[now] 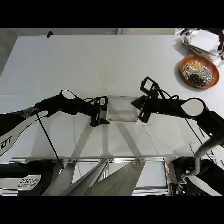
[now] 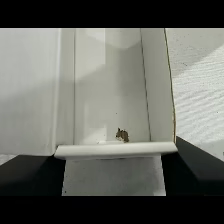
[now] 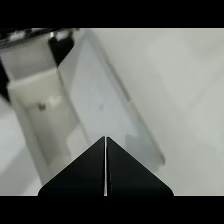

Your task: Fold the box and place the chain.

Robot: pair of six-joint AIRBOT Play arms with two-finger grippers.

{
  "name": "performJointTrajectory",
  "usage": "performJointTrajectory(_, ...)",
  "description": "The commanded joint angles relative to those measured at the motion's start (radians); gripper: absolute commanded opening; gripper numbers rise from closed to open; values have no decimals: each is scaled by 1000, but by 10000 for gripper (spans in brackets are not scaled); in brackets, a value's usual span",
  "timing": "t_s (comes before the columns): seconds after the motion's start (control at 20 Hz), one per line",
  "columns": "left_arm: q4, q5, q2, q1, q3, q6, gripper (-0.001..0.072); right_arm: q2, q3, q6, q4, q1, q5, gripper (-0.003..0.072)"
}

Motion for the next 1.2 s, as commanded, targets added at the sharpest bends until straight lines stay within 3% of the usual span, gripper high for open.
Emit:
performJointTrajectory(0.0,0,0,1,0,0,0,274,37,3,58,-378,0,228,23)
performJointTrajectory(0.05,0,0,1,0,0,0,274,31,3,56,-438,0,254,36)
performJointTrajectory(0.1,0,0,1,0,0,0,274,21,2,55,-473,0,256,166)
performJointTrajectory(0.15,0,0,1,0,0,0,274,10,2,42,-487,0,246,350)
performJointTrajectory(0.45,0,0,1,0,0,0,274,-132,2,-178,-438,0,192,340)
performJointTrajectory(0.6,0,0,1,0,0,0,274,-212,2,-219,-337,0,100,266)
performJointTrajectory(0.8,0,0,1,0,0,0,274,-229,2,-295,-245,0,35,266)
performJointTrajectory(0.95,0,0,1,0,0,0,274,-234,2,-294,-226,0,54,263)
performJointTrajectory(1.15,0,0,1,0,0,0,274,-242,2,-340,-150,2,58,182)
